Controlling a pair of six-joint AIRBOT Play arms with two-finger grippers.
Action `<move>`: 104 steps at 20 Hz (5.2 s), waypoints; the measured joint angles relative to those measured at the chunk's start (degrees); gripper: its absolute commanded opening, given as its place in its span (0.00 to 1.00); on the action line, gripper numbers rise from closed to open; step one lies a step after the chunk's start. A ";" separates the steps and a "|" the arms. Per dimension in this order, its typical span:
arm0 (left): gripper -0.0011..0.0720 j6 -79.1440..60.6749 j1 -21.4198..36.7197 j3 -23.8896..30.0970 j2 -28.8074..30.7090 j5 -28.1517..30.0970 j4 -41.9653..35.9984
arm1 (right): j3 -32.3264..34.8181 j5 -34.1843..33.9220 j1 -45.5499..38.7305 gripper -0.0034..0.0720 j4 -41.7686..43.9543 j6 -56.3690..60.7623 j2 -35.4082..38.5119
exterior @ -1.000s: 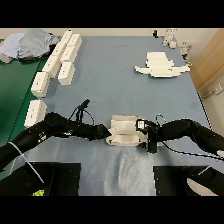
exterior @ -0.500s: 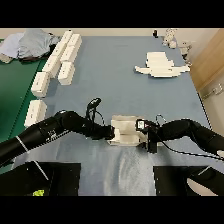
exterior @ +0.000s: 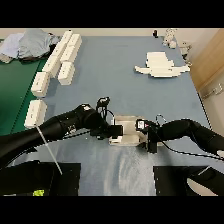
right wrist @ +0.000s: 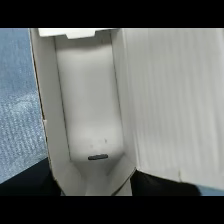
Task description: Fold the box.
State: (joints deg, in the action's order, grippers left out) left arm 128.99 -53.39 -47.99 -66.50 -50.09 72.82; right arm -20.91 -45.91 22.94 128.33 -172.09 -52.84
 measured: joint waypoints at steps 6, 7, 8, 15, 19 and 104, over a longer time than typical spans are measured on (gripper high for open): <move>0.49 7.82 -2.45 -3.80 -4.94 -3.56 5.68 | 0.02 0.00 -0.02 0.71 0.00 -0.02 0.00; 0.49 8.66 -2.67 -4.31 -5.70 -3.91 6.29 | 0.00 0.00 0.00 0.71 0.00 -0.02 0.00; 0.49 9.31 -2.99 -4.96 -6.62 -4.42 6.80 | 0.00 0.00 -0.02 0.71 0.00 -0.02 0.00; 0.48 11.67 -4.59 -10.75 -13.57 -9.38 9.88 | 0.00 0.00 0.00 0.71 0.00 -0.02 0.00; 0.03 12.48 -4.94 -12.11 -15.10 -12.00 11.50 | 0.00 -0.02 0.04 0.71 -0.07 -0.02 0.00; 0.96 -145.28 14.75 19.98 -1.62 16.79 -49.09 | 0.00 0.00 0.04 0.71 -0.02 0.00 0.00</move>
State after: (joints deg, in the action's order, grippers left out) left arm -16.29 -38.63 -28.01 -68.12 -33.30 23.73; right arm -20.91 -45.91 22.98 128.31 -172.09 -52.84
